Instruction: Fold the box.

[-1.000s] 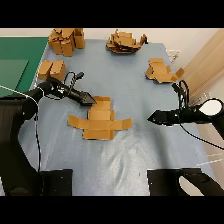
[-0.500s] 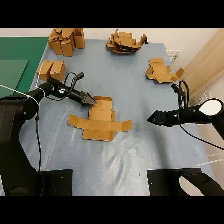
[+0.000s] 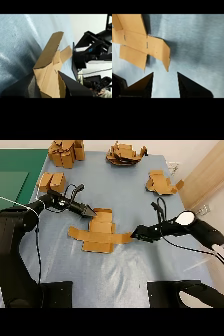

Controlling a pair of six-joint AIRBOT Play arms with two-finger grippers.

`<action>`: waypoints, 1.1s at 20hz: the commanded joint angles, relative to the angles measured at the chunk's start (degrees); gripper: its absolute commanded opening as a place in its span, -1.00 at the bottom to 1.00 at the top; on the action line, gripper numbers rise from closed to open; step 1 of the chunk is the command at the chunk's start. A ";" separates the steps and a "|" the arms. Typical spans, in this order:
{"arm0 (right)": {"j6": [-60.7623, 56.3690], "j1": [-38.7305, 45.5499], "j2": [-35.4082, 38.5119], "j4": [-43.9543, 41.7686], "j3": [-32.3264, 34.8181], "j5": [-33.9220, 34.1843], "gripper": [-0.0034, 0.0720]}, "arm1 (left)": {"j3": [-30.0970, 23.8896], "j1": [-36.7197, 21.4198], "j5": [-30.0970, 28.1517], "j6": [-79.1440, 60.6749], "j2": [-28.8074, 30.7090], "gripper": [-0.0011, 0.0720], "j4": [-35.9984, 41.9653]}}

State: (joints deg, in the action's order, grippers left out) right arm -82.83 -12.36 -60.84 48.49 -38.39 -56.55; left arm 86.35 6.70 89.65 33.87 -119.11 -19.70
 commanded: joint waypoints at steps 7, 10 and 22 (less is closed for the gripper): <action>7.74 -1.33 -10.01 -6.84 0.02 6.71 -0.35 | 0.07 0.00 -0.04 -0.04 -0.04 0.14 -0.02; 14.84 -1.33 -10.51 -8.59 0.00 5.99 -0.89 | 0.07 0.00 -0.07 -0.04 -0.04 0.14 -0.02; 18.14 -1.33 -10.51 -8.44 0.02 10.49 -0.90 | 0.07 -0.02 3.34 -1.51 -0.04 0.67 0.28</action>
